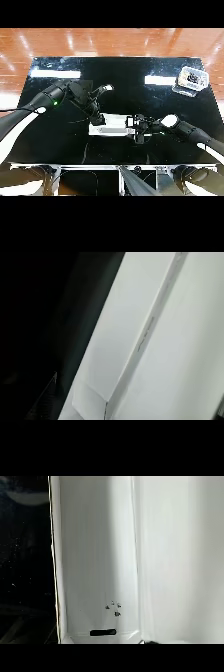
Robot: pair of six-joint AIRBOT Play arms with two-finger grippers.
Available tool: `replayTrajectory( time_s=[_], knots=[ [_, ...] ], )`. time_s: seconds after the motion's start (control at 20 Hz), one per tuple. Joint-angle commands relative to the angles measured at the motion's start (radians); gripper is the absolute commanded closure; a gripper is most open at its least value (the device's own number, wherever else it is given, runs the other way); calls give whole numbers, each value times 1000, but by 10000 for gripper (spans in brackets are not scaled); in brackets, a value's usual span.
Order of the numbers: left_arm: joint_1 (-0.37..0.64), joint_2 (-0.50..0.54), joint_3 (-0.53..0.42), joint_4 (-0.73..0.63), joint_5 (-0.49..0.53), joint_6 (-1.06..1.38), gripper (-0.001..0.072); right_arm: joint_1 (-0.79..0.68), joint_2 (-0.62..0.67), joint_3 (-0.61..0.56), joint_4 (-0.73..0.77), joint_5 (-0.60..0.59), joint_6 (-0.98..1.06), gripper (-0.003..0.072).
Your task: Fold the box and place the chain.
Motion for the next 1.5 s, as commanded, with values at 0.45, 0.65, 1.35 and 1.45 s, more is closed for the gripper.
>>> replayTrajectory(
  time_s=[0.45,0.65,1.35,1.45],
  knots=[
    [217,61,4,273,194,-150,108,-2,0,0,1,-9,0,215],
    [340,45,4,280,271,-207,108,-2,0,0,4,-9,0,214],
    [243,624,-431,-8,-66,-433,108,-1,0,0,9,-5,2,208],
    [159,794,-591,-25,-198,-457,103,-1,0,0,9,-5,2,82]
  ],
)
